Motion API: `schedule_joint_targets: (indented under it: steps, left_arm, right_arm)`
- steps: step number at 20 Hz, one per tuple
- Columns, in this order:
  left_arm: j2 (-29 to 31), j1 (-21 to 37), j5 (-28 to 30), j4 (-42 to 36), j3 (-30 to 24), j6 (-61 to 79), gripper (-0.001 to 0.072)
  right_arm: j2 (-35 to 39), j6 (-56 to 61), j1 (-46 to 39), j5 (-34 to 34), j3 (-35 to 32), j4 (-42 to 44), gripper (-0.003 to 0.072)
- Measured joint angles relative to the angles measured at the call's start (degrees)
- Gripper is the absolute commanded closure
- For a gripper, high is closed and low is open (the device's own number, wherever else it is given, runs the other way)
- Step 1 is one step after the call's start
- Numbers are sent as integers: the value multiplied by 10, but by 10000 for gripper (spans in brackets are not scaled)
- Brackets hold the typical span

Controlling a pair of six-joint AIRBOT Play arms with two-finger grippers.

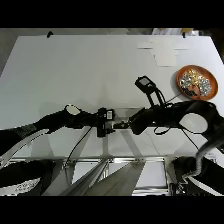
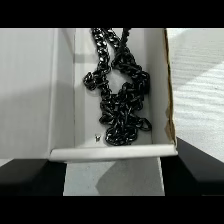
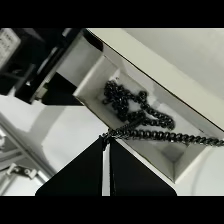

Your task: Fold the box and place the chain.

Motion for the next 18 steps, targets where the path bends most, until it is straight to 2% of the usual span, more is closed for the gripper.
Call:
schedule_joint_targets:
  steps: [1,3,4,5,8,10,11,13,14,17,18]
  left_arm:
    - [0,0,0,0,0,0,613]
    - [0,0,0,0,0,0,613]
    - [0,0,0,0,0,0,613]
    - [0,0,0,0,0,0,613]
    - [0,0,0,0,0,0,613]
    - [0,0,0,0,0,0,613]
    - [0,0,0,0,0,0,613]
    - [0,0,0,0,0,0,613]
    - [0,0,0,0,0,0,613]
    - [0,0,0,0,0,0,613]
    - [0,0,0,0,0,0,613]
  right_arm:
    - [-10,0,0,-7,-9,0,653]
    - [-32,0,1,-17,-22,0,439]
    - [-39,-1,1,-21,-25,0,397]
    - [-44,-5,1,-22,-26,0,389]
    - [-49,-25,-9,-2,-2,0,403]
    - [-50,-33,-38,25,34,-3,471]
    - [-50,-36,-58,37,53,-5,472]
    - [-51,-41,-113,54,84,-17,595]
    - [-53,-42,-141,59,93,-26,613]
    - [-75,-44,-227,77,106,-69,616]
    - [-89,-44,-254,83,106,-82,589]
